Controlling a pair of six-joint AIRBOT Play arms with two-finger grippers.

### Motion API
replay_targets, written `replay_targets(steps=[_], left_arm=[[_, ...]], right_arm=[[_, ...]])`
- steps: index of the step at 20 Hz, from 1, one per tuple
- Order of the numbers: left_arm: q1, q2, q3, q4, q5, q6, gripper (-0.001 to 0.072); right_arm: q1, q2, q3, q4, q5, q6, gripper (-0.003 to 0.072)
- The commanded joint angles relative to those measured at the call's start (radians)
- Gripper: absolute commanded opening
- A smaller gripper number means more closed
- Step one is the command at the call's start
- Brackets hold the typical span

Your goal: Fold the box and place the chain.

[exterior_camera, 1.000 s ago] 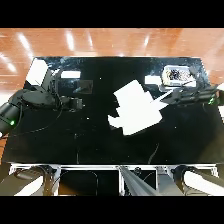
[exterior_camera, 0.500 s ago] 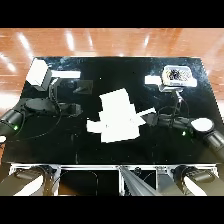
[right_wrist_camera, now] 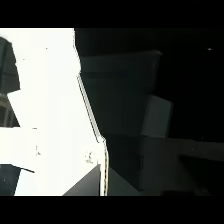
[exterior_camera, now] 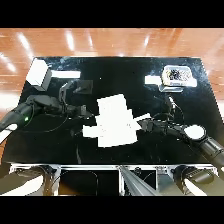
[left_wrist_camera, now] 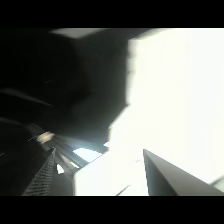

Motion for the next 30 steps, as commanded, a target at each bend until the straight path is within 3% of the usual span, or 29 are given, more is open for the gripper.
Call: replay_targets(steps=[1,5,10,22,24,30], left_arm=[[0.0,-0.132,0.077,-0.123,0.166,0.236,0.0624],[0.001,-0.304,0.138,-0.193,0.296,0.381,0.0623],[-0.011,-0.407,0.196,-0.261,0.365,0.476,0.0623],[-0.102,-0.417,0.197,-0.27,0.409,0.659,0.0605],[-0.101,-0.417,0.197,-0.269,0.402,0.659,0.0502],[-0.126,-0.418,0.197,-0.265,0.402,0.663,0.0489]], right_arm=[[0.005,0.001,-0.002,-0.052,0.017,0.064,0.0038],[0.005,0.001,-0.002,-0.084,0.029,0.101,0.0038],[0.005,0.001,-0.002,-0.08,0.051,0.104,0.0038],[0.005,0.001,-0.002,-0.08,0.063,0.119,0.0038],[0.005,0.001,-0.002,-0.08,0.063,0.119,0.0038],[0.005,0.001,-0.002,-0.081,0.062,0.118,0.0038]])
